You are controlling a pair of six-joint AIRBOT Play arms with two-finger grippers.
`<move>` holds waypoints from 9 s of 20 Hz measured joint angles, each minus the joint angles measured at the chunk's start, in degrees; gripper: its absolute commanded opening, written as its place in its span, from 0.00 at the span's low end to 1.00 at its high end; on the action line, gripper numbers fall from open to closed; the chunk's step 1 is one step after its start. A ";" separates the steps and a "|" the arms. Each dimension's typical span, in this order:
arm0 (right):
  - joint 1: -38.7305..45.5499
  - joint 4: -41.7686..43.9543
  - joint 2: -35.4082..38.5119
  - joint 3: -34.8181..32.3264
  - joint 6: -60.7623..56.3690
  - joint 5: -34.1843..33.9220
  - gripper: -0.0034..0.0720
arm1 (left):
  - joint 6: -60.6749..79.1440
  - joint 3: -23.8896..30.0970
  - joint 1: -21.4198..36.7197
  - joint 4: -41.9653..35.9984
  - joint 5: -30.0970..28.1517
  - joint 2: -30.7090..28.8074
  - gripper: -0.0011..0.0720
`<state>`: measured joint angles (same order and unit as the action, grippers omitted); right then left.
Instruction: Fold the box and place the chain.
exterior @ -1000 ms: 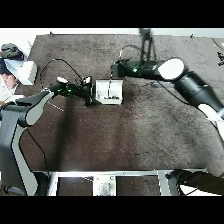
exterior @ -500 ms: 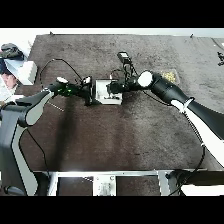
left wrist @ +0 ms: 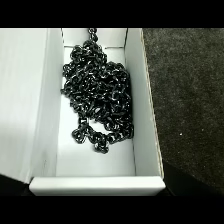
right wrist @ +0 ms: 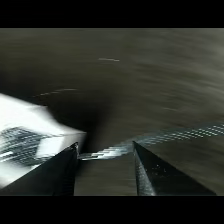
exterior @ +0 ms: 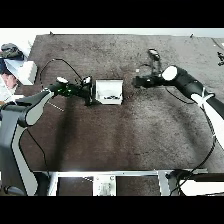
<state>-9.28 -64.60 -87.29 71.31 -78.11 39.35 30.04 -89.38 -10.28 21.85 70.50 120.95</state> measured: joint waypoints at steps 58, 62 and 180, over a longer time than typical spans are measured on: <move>3.50 11.78 4.76 -4.66 8.07 -2.91 0.65 | 0.00 0.00 0.00 0.00 0.00 0.00 0.66; 9.75 8.83 0.70 -5.90 3.65 -5.97 0.65 | 0.00 0.00 0.00 0.00 0.00 0.00 0.66; 4.24 39.30 -16.98 19.45 58.42 26.34 0.34 | 0.00 0.00 0.00 0.00 0.00 0.00 0.66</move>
<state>-5.04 -25.30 -104.27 90.76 -19.68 65.69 30.04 -89.38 -10.28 21.85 70.50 120.95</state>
